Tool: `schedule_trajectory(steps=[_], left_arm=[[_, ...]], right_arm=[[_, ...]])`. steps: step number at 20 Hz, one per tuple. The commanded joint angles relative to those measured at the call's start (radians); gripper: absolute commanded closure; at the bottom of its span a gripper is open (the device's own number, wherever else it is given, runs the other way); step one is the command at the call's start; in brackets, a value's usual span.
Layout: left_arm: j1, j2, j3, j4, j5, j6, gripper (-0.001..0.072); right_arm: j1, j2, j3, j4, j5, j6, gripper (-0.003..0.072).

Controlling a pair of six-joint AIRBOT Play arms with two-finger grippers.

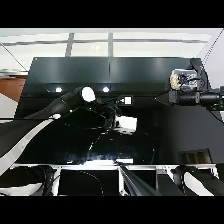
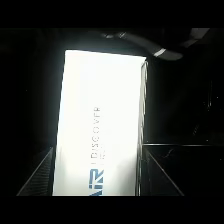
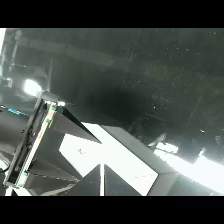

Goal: Fold the box and place the chain.

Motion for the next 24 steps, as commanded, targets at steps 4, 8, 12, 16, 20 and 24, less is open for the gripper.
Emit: schedule_trajectory(steps=[4, 8, 12, 16, 20, 24], left_arm=[[-0.002, 0.011, 0.001, 0.010, 0.010, -0.038, 0.0002], [-0.005, 0.010, -0.002, 0.013, 0.027, -0.038, 0.0000], [-0.008, 0.010, -0.002, 0.013, 0.012, -0.046, 0.0000], [-0.013, 0.010, -0.002, 0.014, 0.003, -0.047, 0.0000], [-0.024, 0.010, -0.002, 0.038, 0.004, -0.072, 0.0000], [-0.027, 0.010, -0.002, 0.061, 0.009, -0.074, 0.0000]], right_arm=[[0.000, 0.001, -0.001, 0.000, 0.002, 0.000, 0.0659], [0.000, 0.001, -0.001, 0.000, 0.002, 0.000, 0.0659], [0.000, 0.001, -0.001, 0.000, 0.002, 0.000, 0.0659], [0.000, 0.001, -0.001, 0.000, 0.002, 0.000, 0.0659], [0.000, 0.001, -0.001, 0.000, 0.002, 0.000, 0.0659], [0.000, 0.001, -0.001, 0.000, 0.003, 0.000, 0.0659]])
